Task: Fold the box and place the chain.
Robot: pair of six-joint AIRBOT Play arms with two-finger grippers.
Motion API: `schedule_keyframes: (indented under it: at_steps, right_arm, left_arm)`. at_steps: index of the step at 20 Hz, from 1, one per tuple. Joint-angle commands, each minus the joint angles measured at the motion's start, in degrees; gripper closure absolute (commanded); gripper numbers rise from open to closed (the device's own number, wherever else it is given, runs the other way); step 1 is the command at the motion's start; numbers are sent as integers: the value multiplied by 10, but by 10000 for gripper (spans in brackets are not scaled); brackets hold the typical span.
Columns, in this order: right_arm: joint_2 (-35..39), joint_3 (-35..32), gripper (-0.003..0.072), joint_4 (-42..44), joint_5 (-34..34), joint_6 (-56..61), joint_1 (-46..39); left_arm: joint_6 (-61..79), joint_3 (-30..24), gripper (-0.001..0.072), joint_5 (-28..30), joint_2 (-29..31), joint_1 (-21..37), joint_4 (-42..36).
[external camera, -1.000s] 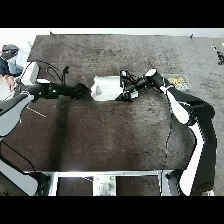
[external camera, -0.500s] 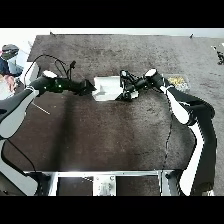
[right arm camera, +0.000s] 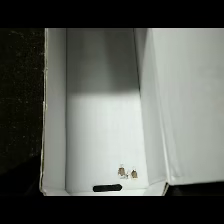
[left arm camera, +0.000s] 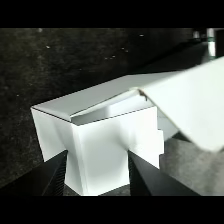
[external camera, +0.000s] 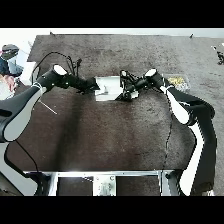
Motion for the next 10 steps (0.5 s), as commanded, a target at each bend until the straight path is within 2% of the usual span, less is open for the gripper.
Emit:
schedule_keyframes:
  at_steps: [1, 5, 10]
  right_arm:
    - [0, 0, 236, 0, 0, 0, 0]
    - [0, 0, 235, 0, 0, 0, 0]
    - [0, 0, 235, 0, 0, 0, 0]
  left_arm:
    - [-97, 24, 304, 5, 0, -24, 96]
    - [-189, 45, 305, 1, -5, -49, 181]
    - [-229, 82, 305, -26, -29, -63, 219]
